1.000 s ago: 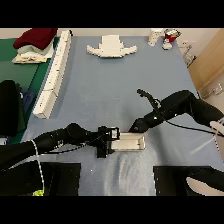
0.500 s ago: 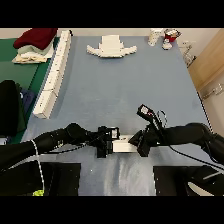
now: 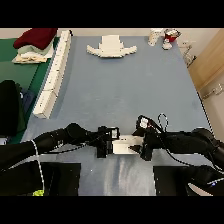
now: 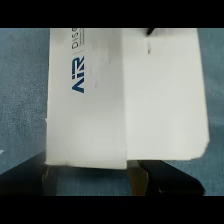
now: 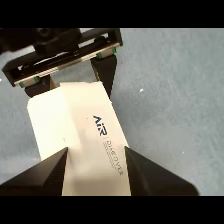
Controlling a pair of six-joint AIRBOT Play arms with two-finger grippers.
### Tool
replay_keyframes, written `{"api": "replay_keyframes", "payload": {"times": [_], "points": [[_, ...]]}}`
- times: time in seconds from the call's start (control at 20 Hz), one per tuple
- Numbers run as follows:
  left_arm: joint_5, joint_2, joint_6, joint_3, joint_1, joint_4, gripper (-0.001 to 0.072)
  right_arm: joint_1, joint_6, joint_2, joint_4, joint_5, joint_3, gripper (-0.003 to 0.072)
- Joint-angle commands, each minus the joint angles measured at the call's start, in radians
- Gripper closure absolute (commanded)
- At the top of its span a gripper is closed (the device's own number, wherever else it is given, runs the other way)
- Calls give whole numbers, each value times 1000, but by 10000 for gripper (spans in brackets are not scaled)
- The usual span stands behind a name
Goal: Fold the box.
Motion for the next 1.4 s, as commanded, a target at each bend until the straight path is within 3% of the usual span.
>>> {"api": "replay_keyframes", "payload": {"times": [0.0,0.15,0.35,0.7,0.95,1.05,1.35], "points": [[0,0,0,1,0,0,293,18,-177,-13,-8,3,2,127],[0,0,0,1,0,0,293,85,-260,-52,-27,20,2,126],[0,0,0,1,0,0,293,153,-261,-102,-136,157,2,126],[0,0,0,1,0,0,293,183,-261,-109,-137,165,2,141],[0,0,0,1,0,0,294,183,-261,-150,-148,178,2,180],[0,0,0,1,0,0,293,183,-260,-151,-158,178,2,324],[0,0,0,1,0,0,293,183,-261,-147,-170,178,2,324]]}}
